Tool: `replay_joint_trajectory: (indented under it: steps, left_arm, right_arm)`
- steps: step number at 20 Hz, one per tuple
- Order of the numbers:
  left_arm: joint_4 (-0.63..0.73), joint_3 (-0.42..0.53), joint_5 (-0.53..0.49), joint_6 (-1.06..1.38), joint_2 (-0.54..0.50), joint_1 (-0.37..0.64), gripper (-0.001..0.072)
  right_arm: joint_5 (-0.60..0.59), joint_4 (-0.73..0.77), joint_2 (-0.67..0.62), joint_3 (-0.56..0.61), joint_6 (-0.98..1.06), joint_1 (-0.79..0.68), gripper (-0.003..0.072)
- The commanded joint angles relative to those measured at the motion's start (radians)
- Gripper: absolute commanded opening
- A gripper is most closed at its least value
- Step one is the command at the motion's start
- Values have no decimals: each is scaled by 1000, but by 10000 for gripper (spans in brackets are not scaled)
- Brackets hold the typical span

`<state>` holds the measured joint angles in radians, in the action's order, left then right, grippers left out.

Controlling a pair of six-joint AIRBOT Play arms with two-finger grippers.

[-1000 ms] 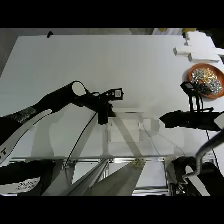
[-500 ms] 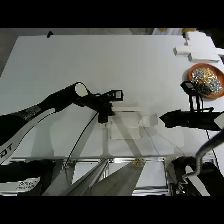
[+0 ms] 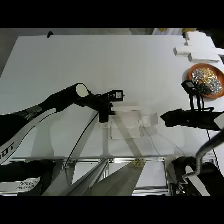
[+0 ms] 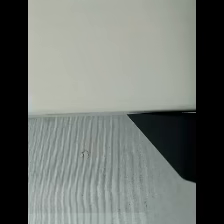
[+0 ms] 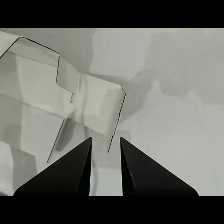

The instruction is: Fold the box and place the chain.

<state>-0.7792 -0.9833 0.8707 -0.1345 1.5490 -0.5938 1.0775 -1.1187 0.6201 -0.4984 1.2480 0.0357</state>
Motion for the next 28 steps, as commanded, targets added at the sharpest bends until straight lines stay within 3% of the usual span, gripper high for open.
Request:
replay_joint_trajectory:
  steps: [1,12,16,18,21,25,28]
  left_arm:
    - [-3,0,-6,0,0,0,9]
    - [3,0,-6,0,0,0,9]
    - [3,0,-5,0,0,0,9]
    - [3,0,-5,0,0,0,9]
    - [3,0,-6,0,0,0,9]
    - [4,0,-6,0,0,0,9]
    - [4,0,-5,0,0,0,9]
  right_arm:
    - [1,-13,-1,0,0,1,199]
    - [11,-9,0,0,-68,1,193]
    - [47,20,-1,0,-152,1,33]
    - [93,88,-1,0,-309,3,25]
    - [79,175,0,3,-510,97,16]
    - [110,57,0,9,-574,304,16]
    - [59,22,0,32,-680,378,16]
